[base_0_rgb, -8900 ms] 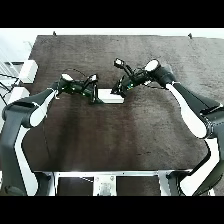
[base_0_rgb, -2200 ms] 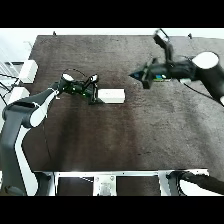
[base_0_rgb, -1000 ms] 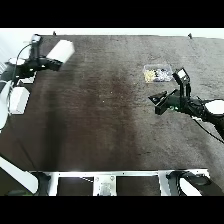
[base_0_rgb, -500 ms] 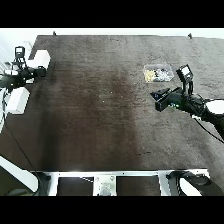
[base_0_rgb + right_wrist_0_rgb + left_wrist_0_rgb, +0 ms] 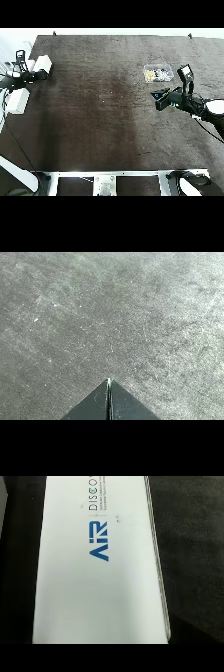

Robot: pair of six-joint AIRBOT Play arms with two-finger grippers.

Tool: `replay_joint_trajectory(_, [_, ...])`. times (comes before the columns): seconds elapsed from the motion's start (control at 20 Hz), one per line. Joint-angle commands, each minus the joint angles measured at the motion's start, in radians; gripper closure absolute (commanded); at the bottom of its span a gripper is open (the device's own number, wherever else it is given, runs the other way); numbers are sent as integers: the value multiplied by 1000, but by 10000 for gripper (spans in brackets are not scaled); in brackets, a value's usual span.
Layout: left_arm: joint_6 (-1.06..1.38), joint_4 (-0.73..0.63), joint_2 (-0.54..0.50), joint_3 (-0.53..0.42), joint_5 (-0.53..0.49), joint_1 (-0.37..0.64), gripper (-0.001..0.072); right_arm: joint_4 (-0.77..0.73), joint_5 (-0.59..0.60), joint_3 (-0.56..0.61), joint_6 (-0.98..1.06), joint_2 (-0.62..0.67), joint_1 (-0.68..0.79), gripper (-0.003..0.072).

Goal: Fold the box and place the chain.

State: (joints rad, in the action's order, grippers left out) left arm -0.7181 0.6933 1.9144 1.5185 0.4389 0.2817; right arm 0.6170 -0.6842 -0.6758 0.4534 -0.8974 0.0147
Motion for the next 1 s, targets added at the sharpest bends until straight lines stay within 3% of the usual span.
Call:
replay_joint_trajectory(0.0, [-58,84,-1,-1,10,0,696,0,12,0,0,-3,0,669])
replay_joint_trajectory(0.3, [-32,117,-1,-2,34,0,686,-15,35,0,0,-7,0,669])
replay_joint_trajectory(0.35, [-32,113,-1,-2,42,0,540,-15,35,0,0,-7,0,669])
replay_joint_trajectory(0.4, [-32,98,-1,-2,49,0,455,-15,35,0,0,-7,0,668])
replay_joint_trajectory(0.6, [-32,88,-1,-2,58,0,453,-14,34,0,0,-7,0,662])
replay_joint_trajectory(0.7, [-32,90,-1,-2,71,0,450,-14,34,0,0,-7,0,486])
replay_joint_trajectory(0.8, [-33,89,-1,0,64,0,193,-14,34,0,0,-7,0,469])
replay_joint_trajectory(0.85, [-34,89,-1,-1,59,0,105,-14,34,0,-1,-7,0,469])
replay_joint_trajectory(0.95, [-33,89,-1,-1,53,0,83,-14,34,0,0,-7,0,469])
